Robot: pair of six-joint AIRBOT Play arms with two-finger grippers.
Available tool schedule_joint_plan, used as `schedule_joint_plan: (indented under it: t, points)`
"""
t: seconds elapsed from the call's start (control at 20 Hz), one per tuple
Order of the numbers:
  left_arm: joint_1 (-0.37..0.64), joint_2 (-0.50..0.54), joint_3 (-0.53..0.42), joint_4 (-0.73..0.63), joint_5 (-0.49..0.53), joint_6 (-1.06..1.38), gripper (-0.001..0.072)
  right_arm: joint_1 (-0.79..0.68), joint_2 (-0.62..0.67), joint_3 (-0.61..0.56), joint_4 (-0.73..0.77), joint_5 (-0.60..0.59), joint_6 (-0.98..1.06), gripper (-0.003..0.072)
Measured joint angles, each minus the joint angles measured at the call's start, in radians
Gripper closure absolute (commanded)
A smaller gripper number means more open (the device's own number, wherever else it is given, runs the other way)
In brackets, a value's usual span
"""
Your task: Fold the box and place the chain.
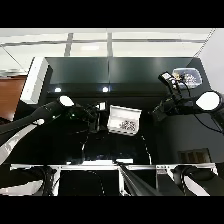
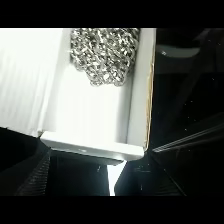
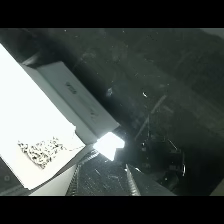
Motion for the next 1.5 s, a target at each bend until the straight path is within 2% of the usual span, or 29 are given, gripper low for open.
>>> schedule_joint_plan:
  t: [0.6, 0.85, 0.9, 0.95, 1.0, 1.05, 1.1, 1.3, 1.5]
  points:
    - [-0.029, -0.026, 0.021, -0.027, 0.023, 0.048, -0.0003, 0.0, 0.0, 0.0, 0.0, 0.0, 0.0, 0.0334]
    - [-0.035, -0.027, 0.022, -0.004, 0.003, 0.058, 0.0011, 0.0, 0.0, 0.0, 0.0, -0.002, 0.0, 0.0334]
    - [-0.036, -0.027, 0.022, 0.002, -0.002, 0.058, 0.0056, 0.0, 0.0, 0.0, 0.0, -0.006, 0.0, 0.0334]
    - [-0.037, -0.027, 0.022, 0.003, -0.002, 0.055, 0.0153, 0.0, 0.0, 0.0, 0.0, -0.014, 0.005, 0.0333]
    - [-0.037, -0.027, 0.023, 0.003, -0.002, 0.046, 0.0171, 0.0, 0.0, 0.0, 0.002, -0.023, 0.012, 0.033]
    - [-0.037, -0.027, 0.024, 0.003, -0.003, 0.031, 0.0173, 0.0, -0.001, 0.0, 0.002, -0.039, 0.02, 0.0186]
    - [-0.037, -0.027, 0.025, 0.003, -0.004, 0.014, 0.021, 0.0, -0.001, 0.0, 0.004, -0.059, 0.037, -0.0034]
    - [-0.037, -0.027, 0.029, 0.001, 0.021, -0.06, 0.0211, 0.0, -0.023, 0.0, 0.051, -0.181, 0.139, -0.0034]
    - [-0.037, -0.027, 0.029, -0.002, 0.04, -0.096, 0.0211, 0.011, -0.098, 0.001, 0.231, -0.282, 0.119, -0.0034]
